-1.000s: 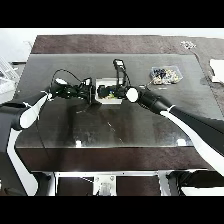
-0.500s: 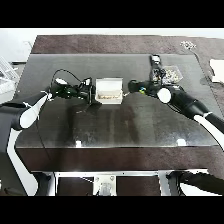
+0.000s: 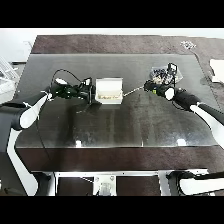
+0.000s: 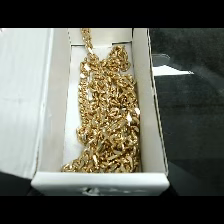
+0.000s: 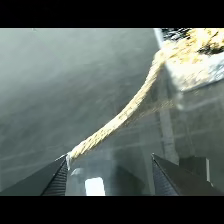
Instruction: Fold the box and place the chain.
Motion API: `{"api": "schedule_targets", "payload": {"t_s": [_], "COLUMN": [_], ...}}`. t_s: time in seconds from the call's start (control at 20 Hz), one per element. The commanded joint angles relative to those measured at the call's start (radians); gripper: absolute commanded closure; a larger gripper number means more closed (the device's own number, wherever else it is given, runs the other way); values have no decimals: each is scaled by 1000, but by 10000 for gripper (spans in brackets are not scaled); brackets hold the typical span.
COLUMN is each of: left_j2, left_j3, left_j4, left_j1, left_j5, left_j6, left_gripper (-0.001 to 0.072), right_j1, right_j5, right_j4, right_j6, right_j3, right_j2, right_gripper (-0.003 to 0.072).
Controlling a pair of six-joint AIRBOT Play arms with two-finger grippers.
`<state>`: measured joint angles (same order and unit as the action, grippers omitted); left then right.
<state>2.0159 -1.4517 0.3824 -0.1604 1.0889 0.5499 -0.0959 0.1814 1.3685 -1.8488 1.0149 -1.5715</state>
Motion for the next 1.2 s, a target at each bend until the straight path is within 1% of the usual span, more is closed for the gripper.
{"api": "schedule_targets", "payload": {"t_s": [0.0,0.1,0.3,0.35,0.4,0.45,0.5,0.6,0.65,0.75,0.8,0.95,1.15], "left_j2": [1,1,1,1,1,1,1,1,1,1,1,1,1], "left_j3": [0,0,0,0,0,0,0,0,0,0,0,0,0], "left_j4": [0,0,0,0,0,0,0,0,0,0,0,0,0], "left_j1": [1,1,1,1,1,1,1,1,1,1,1,1,1], "left_j5": [0,0,0,0,0,0,0,0,0,0,0,0,0], "left_j6": [0,0,0,0,0,0,0,0,0,0,0,0,0], "left_gripper": [181,181,181,181,181,181,181,181,182,181,181,182,181], "right_j1": [21,37,41,41,41,41,41,41,42,42,42,32,-23], "right_j5": [-5,15,47,56,63,66,66,66,66,62,63,70,69], "right_j4": [-8,-11,-34,-47,-56,-57,-56,-57,-57,-57,-57,-56,-54], "right_j6": [-23,-67,-71,-70,-70,-70,-70,-70,-70,-70,-70,-69,41], "right_j3": [82,125,206,226,243,257,266,280,288,296,297,304,305], "right_j2": [-95,-136,-193,-203,-211,-219,-223,-239,-249,-262,-261,-217,-37], "right_gripper": [94,93,104,156,253,310,323,325,390,598,675,677,678]}}
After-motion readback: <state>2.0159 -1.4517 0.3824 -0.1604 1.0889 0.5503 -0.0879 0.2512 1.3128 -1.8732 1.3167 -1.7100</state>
